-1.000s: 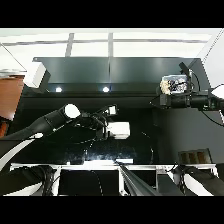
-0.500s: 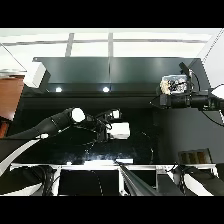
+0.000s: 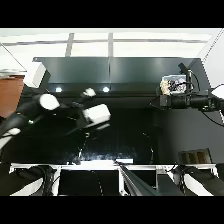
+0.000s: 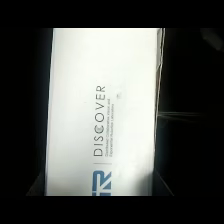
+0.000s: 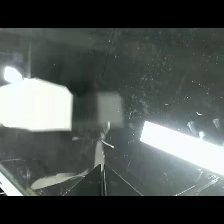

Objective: Fold the box and place the chain.

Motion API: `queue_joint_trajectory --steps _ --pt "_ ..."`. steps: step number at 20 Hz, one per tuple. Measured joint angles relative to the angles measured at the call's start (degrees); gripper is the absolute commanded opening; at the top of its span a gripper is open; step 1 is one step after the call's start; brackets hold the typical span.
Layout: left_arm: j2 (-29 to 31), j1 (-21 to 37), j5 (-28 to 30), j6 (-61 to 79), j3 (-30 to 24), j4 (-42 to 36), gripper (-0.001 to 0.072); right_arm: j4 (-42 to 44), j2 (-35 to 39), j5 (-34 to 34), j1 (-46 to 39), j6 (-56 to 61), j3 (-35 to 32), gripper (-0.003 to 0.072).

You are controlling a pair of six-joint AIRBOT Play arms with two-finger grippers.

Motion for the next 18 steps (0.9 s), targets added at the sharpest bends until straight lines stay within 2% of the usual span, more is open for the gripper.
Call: queue_joint_trajectory --steps 4,7,9,13,18 --pt "2.4 21.2 -4.8 -3.4 0.0 5.2 0.0485 0.0 0.0 0.1 0.0 0.0 0.0 0.0036" --pt "1.9 35.3 -4.2 -3.8 0.1 5.4 0.0485 0.0 0.0 0.1 0.0 0.0 0.0 0.0036" --pt "0.9 41.9 -0.3 -3.5 0.6 5.0 0.0485 0.0 0.0 -0.1 0.0 0.0 0.0 0.0036" --pt "-3.0 49.7 8.3 -3.0 3.0 4.9 0.0485 0.1 0.0 -0.2 0.0 0.0 0.0 0.0036" --pt "-12.5 52.4 12.4 -2.8 9.7 3.3 0.0485 0.1 0.0 -0.4 0.0 0.0 0.0 0.0036"
